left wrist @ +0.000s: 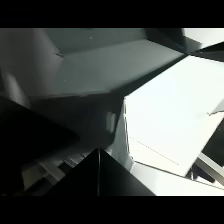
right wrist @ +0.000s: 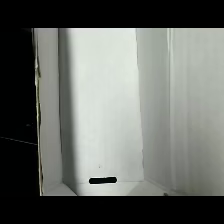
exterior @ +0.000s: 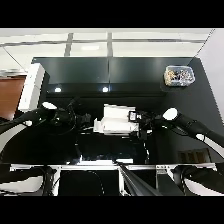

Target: Fold the box and place the chain.

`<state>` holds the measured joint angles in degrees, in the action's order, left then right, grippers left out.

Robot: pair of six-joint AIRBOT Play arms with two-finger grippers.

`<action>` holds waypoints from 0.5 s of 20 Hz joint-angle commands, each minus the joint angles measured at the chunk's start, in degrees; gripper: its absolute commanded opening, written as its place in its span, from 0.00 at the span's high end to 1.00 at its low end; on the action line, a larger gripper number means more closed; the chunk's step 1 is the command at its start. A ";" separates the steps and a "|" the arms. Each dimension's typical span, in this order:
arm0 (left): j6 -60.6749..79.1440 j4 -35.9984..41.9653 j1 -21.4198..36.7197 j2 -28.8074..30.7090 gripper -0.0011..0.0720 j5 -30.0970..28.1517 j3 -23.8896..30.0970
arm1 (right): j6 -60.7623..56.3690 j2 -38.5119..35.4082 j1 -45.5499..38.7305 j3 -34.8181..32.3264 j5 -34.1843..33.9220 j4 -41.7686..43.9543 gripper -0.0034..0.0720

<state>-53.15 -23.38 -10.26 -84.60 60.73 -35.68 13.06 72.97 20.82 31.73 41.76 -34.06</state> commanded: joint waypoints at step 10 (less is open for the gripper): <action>3.45 3.52 0.00 -0.09 0.23 2.97 -0.68 | -0.02 -0.04 0.00 -0.02 0.00 0.02 0.73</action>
<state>-50.30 -20.88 -10.26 -84.66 63.20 -35.92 13.06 72.97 20.82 31.73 41.76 -34.04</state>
